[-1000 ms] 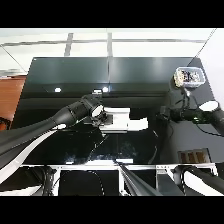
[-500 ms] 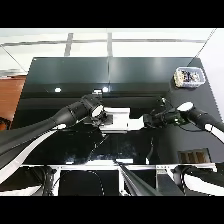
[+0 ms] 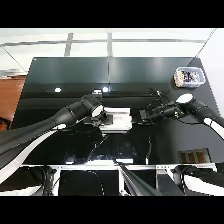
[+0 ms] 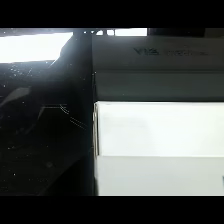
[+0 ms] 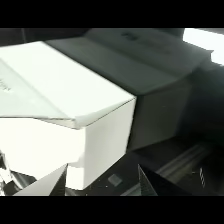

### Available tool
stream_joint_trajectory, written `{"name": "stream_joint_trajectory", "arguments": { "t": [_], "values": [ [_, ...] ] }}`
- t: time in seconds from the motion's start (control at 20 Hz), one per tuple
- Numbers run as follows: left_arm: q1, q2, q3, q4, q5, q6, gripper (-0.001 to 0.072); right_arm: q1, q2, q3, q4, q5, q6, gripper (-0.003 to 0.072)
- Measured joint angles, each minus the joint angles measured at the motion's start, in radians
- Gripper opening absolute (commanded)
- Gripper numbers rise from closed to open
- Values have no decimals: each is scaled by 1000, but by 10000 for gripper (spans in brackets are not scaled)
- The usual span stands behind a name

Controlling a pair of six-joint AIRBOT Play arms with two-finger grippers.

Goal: Fold the box and place the chain.

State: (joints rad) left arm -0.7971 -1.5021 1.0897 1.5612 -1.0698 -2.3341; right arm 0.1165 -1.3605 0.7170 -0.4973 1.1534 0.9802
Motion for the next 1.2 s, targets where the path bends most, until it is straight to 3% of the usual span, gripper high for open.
{"name": "stream_joint_trajectory", "arguments": {
  "t": [0.15, 0.2, 0.4, 1.2],
  "values": [
    [0, 0, 0, 0, 0, 0, 26, 26, 0, 15, 9, 3, 1, 475],
    [0, 0, 0, 0, 0, 0, 26, 38, 0, 20, 9, -3, 6, 378],
    [0, 0, 0, 0, 0, 0, 26, 105, 0, 66, -47, -38, 84, 367],
    [0, 0, 0, 0, -1, 0, 26, 468, -2, 236, -683, -196, 845, 366]
  ]
}}
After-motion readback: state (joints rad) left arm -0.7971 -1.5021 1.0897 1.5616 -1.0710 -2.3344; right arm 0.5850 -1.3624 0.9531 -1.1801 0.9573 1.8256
